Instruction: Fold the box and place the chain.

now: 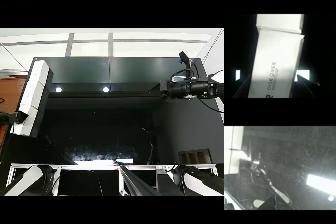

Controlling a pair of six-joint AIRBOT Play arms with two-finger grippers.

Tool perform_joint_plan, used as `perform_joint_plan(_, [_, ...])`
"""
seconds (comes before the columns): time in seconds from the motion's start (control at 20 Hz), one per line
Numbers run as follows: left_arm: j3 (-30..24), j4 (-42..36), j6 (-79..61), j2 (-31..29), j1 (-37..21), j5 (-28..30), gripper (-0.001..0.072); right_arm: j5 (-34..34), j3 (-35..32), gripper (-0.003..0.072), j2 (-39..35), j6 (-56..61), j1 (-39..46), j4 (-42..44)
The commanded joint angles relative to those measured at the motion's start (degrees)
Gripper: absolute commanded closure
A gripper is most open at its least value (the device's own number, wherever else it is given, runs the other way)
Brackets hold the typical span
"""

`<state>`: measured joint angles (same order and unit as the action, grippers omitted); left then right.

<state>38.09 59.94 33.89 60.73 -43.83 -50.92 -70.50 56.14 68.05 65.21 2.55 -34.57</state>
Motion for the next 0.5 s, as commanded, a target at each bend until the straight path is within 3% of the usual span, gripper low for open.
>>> perform_joint_plan(0.0, [3.0, -0.5, 3.8, -4.3, 0.1, -7.0, -0.0011, -0.2, 0.0, 0.0654, 0.0, -0.1, 0.0, 0.0])
perform_joint_plan(0.15, [6.9, -2.0, 9.2, -10.9, 0.4, -10.6, -0.0011, -0.1, 0.1, 0.0655, -0.1, -1.4, 0.0, 0.0])
perform_joint_plan(0.25, [9.2, -10.3, 11.5, -15.0, 2.8, -11.0, -0.0011, 1.0, 1.6, 0.0655, 0.0, -3.3, 0.0, 0.0])
perform_joint_plan(0.3, [9.6, -16.5, 11.8, -16.1, 5.6, -10.0, 0.0045, 2.0, 3.3, 0.0655, -0.1, -4.2, -0.1, 0.0])
perform_joint_plan(0.4, [10.8, -25.6, 12.0, -16.2, 16.4, -9.4, 0.0422, 4.5, 8.0, 0.0655, -0.2, -4.6, -0.1, -2.9])
perform_joint_plan(0.45, [11.9, -25.7, 11.9, -15.7, 23.9, -8.7, 0.0553, 4.4, 10.6, 0.0656, -0.5, -3.5, -0.1, -7.2])
